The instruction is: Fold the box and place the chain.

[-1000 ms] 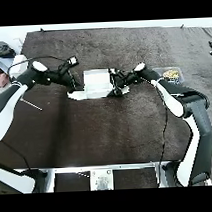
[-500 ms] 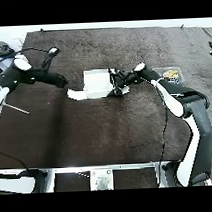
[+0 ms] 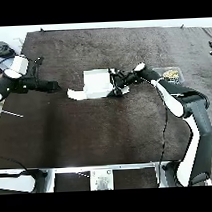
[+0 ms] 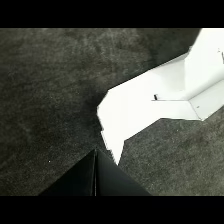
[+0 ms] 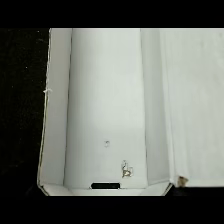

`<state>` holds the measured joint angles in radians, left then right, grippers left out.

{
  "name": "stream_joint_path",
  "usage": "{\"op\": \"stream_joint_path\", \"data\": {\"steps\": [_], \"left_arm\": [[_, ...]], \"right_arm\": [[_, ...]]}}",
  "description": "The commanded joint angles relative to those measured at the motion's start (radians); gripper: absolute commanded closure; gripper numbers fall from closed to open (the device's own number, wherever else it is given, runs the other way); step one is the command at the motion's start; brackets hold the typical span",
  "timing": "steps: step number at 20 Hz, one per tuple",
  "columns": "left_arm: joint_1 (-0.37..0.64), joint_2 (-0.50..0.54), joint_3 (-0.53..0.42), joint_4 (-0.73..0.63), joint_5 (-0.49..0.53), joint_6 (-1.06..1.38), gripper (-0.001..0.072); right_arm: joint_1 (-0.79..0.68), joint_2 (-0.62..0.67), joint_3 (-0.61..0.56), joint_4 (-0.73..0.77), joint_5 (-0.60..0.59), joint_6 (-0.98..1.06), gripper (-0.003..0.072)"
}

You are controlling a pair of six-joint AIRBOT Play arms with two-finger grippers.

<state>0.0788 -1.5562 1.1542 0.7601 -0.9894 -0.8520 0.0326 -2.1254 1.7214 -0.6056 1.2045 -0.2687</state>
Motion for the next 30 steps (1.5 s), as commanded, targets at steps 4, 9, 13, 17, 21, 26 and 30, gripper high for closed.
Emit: {"op": "stream_joint_path", "data": {"steps": [4,9,13,17,21,26,30], "left_arm": [[0.0,-0.074,-0.035,-0.068,0.039,-0.049,0.0698],[-0.037,-0.125,-0.035,-0.172,0.046,0.0,0.0698],[-0.066,-0.157,-0.035,-0.196,0.056,-0.012,0.0698],[-0.087,-0.179,-0.034,-0.259,0.058,0.008,0.0698],[-0.132,-0.179,-0.029,-0.399,0.056,0.049,0.0697],[-0.158,-0.179,0.01,-0.396,0.029,0.049,0.0696],[-0.158,-0.179,0.045,-0.406,-0.018,0.049,0.0286]], "right_arm": [[0.0,0.0,0.0,0.0,0.0,0.0,0.0412],[0.0,-0.001,0.0,0.0,0.0,0.0,0.0412],[0.0,0.0,0.0,0.0,0.001,0.0,0.0413],[0.0,0.0,0.0,0.0,0.0,0.0,0.0413],[0.0,0.0,0.0,0.0,0.0,0.0,0.0413],[0.0,-0.001,0.0,0.0,0.0,0.0,0.0413],[0.0,-0.001,0.0,0.0,0.0,0.0,0.0413]]}}
